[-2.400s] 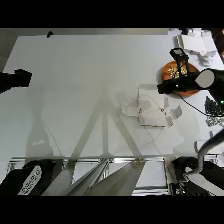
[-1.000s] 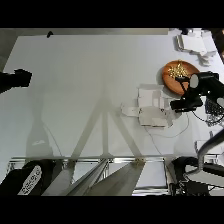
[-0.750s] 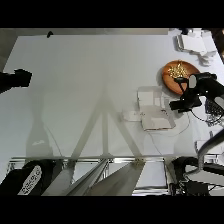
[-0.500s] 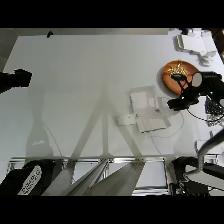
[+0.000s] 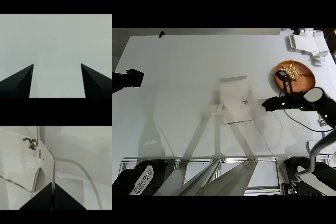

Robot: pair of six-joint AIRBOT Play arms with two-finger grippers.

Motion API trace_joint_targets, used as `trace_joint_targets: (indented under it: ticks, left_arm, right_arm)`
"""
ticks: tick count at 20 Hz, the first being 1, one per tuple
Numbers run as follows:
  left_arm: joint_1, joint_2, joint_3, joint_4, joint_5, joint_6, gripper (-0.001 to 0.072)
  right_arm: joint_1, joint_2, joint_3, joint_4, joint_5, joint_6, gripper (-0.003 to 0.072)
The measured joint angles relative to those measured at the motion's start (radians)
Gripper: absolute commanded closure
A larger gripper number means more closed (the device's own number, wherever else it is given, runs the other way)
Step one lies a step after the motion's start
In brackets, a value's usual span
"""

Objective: Fold the box and place the chain.

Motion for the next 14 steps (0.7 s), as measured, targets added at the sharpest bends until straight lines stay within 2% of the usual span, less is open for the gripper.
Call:
trace_joint_targets:
  ticks: [3, 8, 11, 14]
  left_arm:
    - [0.0, 0.0, 0.0, 0.0, 0.0, 0.0, 0.0067]
    - [0.0, 0.0, 0.0, 0.0, 0.006, 0.0, 0.0066]
    - [0.0, 0.0, 0.0, 0.0, 0.007, 0.0, 0.0066]
    - [0.0, 0.0, 0.0, -0.001, 0.008, 0.0, 0.0065]
  right_arm:
    - [0.146, 0.008, -0.071, 0.154, -0.191, -0.082, 0.0681]
    - [0.339, -0.01, -0.111, 0.246, -0.484, -0.043, 0.0681]
    - [0.402, -0.016, -0.135, 0.264, -0.613, 0.02, 0.0681]
    - [0.433, -0.018, -0.163, 0.27, -0.69, 0.071, 0.0679]
